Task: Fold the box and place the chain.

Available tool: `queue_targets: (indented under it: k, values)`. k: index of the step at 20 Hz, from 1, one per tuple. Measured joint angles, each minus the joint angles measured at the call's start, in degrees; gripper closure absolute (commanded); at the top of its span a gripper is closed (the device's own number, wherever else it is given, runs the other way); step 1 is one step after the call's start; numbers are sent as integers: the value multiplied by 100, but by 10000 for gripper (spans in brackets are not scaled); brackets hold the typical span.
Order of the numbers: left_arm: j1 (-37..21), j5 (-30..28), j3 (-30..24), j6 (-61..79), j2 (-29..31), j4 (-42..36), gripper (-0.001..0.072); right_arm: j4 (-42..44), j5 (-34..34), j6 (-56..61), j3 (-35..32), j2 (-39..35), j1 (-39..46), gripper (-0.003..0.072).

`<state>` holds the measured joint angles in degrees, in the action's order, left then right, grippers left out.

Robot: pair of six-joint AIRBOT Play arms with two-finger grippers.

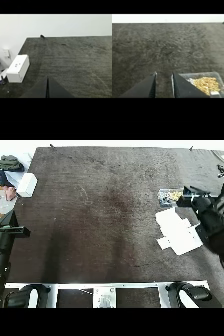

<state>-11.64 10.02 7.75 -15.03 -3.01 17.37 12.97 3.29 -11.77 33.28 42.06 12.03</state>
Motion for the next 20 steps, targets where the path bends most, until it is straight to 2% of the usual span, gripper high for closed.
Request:
queue_targets:
  k: [2,5,6,10,11,12,20]
  values:
    - [0,0,0,2,2,0,698,-715,1043,778,363,627,678,413]
    - [0,0,0,2,0,0,698,-2634,2625,2441,979,1410,1685,411]
    - [0,0,0,2,0,0,698,-3265,3038,2905,1187,1598,1985,384]
    - [0,0,0,0,0,0,698,-5268,3899,4330,2055,2162,2889,385]
    - [0,0,0,0,0,0,698,-5692,4135,4586,2334,2334,3051,364]
    - [0,0,0,0,0,0,698,-6039,4360,4800,2618,2514,3187,286]
    - [0,0,0,2,0,0,698,-8199,6839,5560,4887,4509,3746,286]
